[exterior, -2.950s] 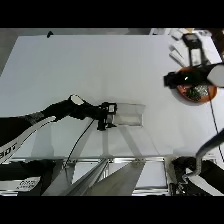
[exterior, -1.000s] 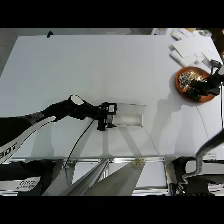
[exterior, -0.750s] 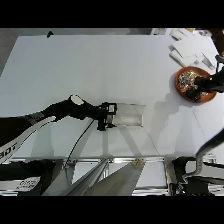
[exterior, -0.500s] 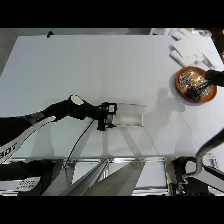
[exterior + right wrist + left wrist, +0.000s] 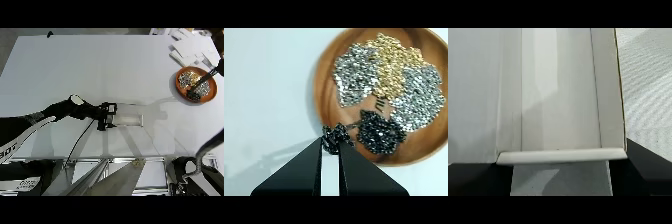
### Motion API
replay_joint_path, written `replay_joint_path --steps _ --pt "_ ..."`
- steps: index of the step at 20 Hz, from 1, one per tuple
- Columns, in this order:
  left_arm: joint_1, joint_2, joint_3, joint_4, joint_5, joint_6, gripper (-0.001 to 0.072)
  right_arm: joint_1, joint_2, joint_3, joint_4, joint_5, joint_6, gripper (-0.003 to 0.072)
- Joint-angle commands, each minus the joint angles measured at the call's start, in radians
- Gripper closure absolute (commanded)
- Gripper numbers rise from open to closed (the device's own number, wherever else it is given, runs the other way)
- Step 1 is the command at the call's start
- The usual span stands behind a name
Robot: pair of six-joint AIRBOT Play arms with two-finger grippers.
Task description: Fold the box and place the chain.
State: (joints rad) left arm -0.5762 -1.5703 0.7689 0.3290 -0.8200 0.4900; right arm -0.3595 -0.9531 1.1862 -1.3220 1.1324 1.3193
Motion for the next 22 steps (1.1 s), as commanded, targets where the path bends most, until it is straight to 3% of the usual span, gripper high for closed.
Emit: replay_joint_path --steps 1,8,13,22 --pt "0.001 0.001 0.000 0.000 0.000 0.000 0.0398 0.002 0.027 0.001 0.049 0.100 -0.026 0.0671" --pt "0.001 0.001 0.000 0.000 0.000 0.000 0.0398 0.168 0.120 0.000 0.126 0.319 -0.041 0.0671" --pt "0.001 0.001 0.000 0.000 0.000 0.000 0.0398 0.257 0.209 0.000 0.165 0.379 -0.005 0.0671" --pt "0.001 0.001 0.000 0.000 0.000 0.000 0.0398 0.457 0.284 -0.069 0.380 0.306 0.088 0.0671"
